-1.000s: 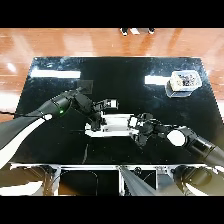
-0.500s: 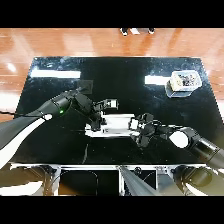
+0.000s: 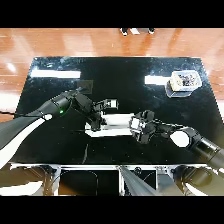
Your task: Fold the box and place the chain.
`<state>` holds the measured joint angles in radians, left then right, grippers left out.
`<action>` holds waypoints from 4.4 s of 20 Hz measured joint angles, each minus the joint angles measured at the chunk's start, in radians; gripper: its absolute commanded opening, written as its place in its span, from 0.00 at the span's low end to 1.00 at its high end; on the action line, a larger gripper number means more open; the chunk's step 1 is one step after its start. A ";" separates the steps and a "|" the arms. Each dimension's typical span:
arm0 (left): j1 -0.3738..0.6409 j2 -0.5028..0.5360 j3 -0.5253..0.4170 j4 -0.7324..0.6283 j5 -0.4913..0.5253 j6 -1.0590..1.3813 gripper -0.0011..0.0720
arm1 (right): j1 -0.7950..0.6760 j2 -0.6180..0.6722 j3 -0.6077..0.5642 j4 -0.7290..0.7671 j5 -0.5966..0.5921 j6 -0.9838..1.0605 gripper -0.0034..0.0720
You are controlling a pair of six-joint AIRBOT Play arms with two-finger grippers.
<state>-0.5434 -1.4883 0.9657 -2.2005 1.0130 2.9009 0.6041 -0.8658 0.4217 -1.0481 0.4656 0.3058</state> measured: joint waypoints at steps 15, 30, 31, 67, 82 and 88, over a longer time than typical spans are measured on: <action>0.001 0.000 0.000 0.004 0.000 0.001 0.04 | -0.054 -0.108 0.000 0.303 0.041 -0.343 0.98; 0.001 0.000 0.000 0.001 0.001 0.002 0.04 | -0.055 -0.172 0.000 0.413 0.137 -0.471 0.93; 0.000 0.000 -0.001 0.000 0.001 0.002 0.04 | -0.054 -0.180 0.000 0.418 0.131 -0.483 0.93; -0.025 0.002 -0.001 -0.014 -0.031 -0.040 0.04 | -0.052 -0.266 0.000 0.585 0.072 -0.534 0.93; -0.025 0.002 -0.001 -0.031 -0.074 -0.044 0.04 | -0.052 -0.266 0.001 0.524 0.118 -0.526 0.93; -0.025 0.002 -0.001 -0.039 -0.046 -0.055 0.04 | -0.052 -0.266 0.001 0.522 0.118 -0.526 0.93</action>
<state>-0.5682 -1.4864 0.9649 -2.2391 0.9672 2.8464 0.5518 -1.1313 0.4229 -0.5262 0.5838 -0.2207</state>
